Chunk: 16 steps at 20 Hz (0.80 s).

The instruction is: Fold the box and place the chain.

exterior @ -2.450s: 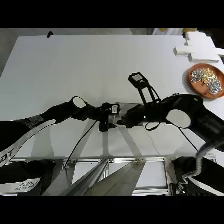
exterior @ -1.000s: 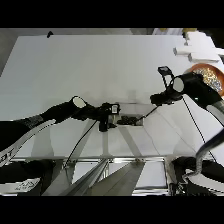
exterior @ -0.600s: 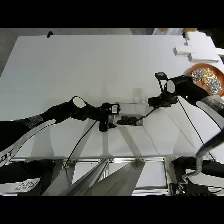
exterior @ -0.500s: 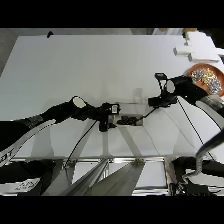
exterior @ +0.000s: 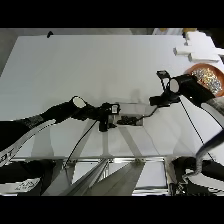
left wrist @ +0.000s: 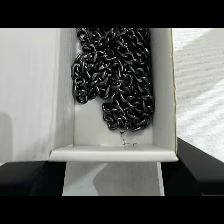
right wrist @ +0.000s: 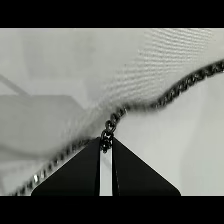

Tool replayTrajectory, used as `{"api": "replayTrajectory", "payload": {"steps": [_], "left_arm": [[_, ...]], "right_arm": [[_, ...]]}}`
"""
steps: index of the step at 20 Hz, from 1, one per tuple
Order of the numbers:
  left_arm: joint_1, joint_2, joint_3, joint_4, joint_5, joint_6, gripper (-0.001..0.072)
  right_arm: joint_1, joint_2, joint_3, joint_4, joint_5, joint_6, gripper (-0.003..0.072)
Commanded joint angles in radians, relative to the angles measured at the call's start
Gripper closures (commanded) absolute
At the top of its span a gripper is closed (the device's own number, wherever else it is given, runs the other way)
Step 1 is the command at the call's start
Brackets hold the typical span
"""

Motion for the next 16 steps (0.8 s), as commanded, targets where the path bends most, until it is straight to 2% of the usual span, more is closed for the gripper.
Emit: {"api": "replayTrajectory", "payload": {"steps": [1,5,9,13,16], "left_arm": [[0.001,0.001,0.001,0.000,0.000,0.000,0.0437],[0.001,0.001,0.001,0.000,0.000,0.000,0.0437],[0.001,0.001,0.001,0.000,0.000,0.000,0.0437],[0.001,0.001,0.001,0.000,0.000,0.000,0.0437],[0.001,0.001,0.001,0.000,0.000,0.000,0.0437]], "right_arm": [[0.022,0.145,0.002,0.001,0.051,-0.031,0.0671],[0.118,0.316,0.002,0.011,0.108,-0.033,0.0671],[0.230,0.451,0.002,0.105,0.121,-0.030,0.0670],[0.313,0.497,0.002,0.221,0.095,-0.031,0.0671],[0.362,0.497,0.002,0.266,0.006,-0.034,0.0671]]}}
